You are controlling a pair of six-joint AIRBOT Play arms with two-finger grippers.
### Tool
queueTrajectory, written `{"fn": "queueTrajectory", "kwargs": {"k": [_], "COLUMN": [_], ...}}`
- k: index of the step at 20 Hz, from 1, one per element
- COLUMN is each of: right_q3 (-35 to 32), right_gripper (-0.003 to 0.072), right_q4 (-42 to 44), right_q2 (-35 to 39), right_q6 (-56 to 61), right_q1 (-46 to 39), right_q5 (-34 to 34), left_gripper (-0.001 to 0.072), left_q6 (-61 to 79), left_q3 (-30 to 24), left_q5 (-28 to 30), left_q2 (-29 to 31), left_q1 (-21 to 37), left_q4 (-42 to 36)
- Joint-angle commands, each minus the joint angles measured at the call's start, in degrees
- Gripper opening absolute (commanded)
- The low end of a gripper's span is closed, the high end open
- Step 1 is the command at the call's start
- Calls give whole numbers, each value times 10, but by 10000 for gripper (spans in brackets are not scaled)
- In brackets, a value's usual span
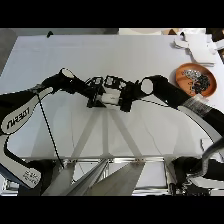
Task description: Fold the box and place the chain.
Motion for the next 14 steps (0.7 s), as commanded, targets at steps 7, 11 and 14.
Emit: {"fn": "queueTrajectory", "kwargs": {"k": [7,11,14], "right_q3": [0,0,0], "right_gripper": [558,535,422], "right_q4": [-8,-17,-15], "right_q2": [30,88,115], "right_q6": [2,19,103], "right_q1": [9,8,8], "right_q5": [27,29,27], "left_gripper": [472,472,472], "left_q6": [-1,-1,-1], "left_q3": [0,0,0], "left_q5": [0,0,0], "left_q2": [0,0,0], "left_q1": [0,0,0], "left_q4": [0,0,0]}}
